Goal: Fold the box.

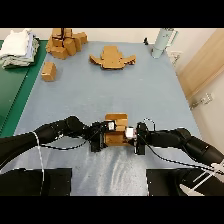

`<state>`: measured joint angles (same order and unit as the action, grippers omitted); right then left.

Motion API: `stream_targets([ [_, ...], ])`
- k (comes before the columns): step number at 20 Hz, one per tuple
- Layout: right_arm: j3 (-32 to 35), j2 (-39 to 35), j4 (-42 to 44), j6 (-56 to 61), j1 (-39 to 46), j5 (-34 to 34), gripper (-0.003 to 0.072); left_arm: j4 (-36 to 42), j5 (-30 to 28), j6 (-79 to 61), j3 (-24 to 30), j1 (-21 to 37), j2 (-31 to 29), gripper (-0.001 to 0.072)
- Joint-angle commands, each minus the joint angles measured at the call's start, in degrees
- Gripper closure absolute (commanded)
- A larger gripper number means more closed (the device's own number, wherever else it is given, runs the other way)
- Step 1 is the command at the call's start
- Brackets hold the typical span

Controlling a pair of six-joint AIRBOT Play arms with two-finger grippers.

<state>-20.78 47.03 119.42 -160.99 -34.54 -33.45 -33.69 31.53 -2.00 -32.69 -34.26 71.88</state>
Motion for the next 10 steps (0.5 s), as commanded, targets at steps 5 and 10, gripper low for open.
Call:
stream_targets([
  [5,0.0,3.74,1.36,-0.52,-2.36,4.76,0.0441,0.04,-0.02,0.02,0.0,-0.02,0.02,0.0186],
  [10,0.0,3.74,1.27,-0.5,-2.34,4.72,0.0055,0.04,-0.02,0.02,0.0,-0.02,0.02,0.0186],
])
